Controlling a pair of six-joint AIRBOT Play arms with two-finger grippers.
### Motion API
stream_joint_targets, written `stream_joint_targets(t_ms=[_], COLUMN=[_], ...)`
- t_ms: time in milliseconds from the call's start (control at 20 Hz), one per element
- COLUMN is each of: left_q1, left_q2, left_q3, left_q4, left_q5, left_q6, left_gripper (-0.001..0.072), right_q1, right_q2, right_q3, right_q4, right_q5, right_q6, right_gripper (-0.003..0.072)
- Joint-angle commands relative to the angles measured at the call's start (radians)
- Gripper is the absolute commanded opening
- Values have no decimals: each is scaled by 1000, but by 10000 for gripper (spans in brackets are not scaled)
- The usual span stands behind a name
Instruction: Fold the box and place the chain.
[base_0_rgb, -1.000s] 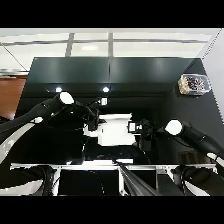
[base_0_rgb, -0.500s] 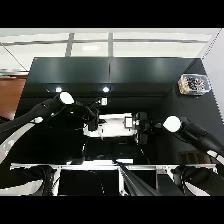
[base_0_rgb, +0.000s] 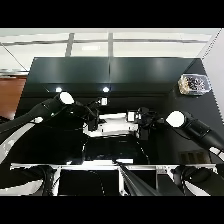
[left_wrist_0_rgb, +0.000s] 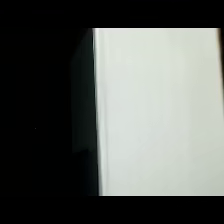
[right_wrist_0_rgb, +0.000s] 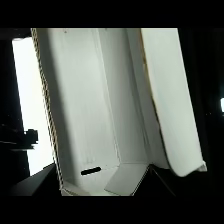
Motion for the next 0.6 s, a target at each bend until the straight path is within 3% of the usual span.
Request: stream_joint_targets(t_ms=[0,250,550], left_q1=[0,0,0], left_q2=[0,0,0], left_q3=[0,0,0], left_q4=[0,0,0], left_q5=[-1,-1,0], left_q6=[0,0,0], left_gripper=[31,31,31], right_q1=[-29,-35,-41], right_q2=[1,-5,-56], right_q3=[2,1,0], right_q4=[47,75,244], right_q5=[12,8,29], right_q6=[3,-3,-124], right_gripper=[698,698,698])
